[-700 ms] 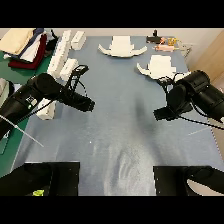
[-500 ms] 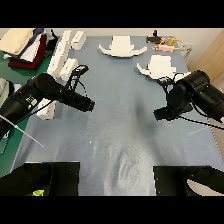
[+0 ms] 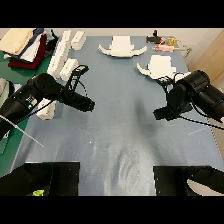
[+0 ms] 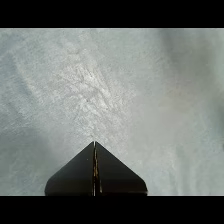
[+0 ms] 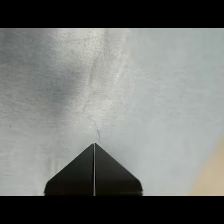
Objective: Fold the box.
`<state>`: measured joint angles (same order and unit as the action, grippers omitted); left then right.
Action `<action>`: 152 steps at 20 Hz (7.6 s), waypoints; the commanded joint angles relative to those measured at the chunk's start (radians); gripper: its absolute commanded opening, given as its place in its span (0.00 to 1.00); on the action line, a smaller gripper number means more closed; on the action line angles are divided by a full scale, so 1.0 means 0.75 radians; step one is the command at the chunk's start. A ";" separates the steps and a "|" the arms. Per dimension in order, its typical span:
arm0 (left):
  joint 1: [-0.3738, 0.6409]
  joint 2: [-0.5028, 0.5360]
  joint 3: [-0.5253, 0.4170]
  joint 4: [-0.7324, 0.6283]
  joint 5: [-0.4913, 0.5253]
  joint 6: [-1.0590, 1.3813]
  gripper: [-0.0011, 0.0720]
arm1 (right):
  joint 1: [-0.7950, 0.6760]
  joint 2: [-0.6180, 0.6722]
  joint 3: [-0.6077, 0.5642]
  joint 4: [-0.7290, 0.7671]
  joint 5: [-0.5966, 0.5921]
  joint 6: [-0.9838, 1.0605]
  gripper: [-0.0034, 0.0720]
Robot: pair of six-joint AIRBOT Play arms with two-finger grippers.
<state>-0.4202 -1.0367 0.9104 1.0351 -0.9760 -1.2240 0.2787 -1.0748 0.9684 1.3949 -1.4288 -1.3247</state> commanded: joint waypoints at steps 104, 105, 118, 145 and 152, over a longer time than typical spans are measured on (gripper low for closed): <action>0.000 0.001 0.001 -0.004 0.011 0.001 0.03 | -0.427 0.403 -0.676 0.859 0.551 -0.104 0.56; 0.000 0.001 0.001 -0.003 0.026 0.001 0.03 | -0.453 0.379 -0.654 0.815 0.507 -0.104 0.56; 0.000 0.001 0.001 -0.010 0.054 -0.001 0.03 | -0.578 -0.156 -0.464 1.186 0.226 -0.714 0.48; 0.319 -0.605 -0.026 -0.668 -0.339 0.614 0.82 | -0.128 0.295 -0.767 1.218 0.787 -0.767 0.05; 0.295 -0.724 0.016 -0.863 -0.301 0.878 0.82 | -0.128 0.293 -0.767 1.218 0.787 -0.757 0.05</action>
<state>-0.1883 -1.5459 0.9047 0.4549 -1.2045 -0.6643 0.1814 -0.8543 0.3943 2.3085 -0.8402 -1.8957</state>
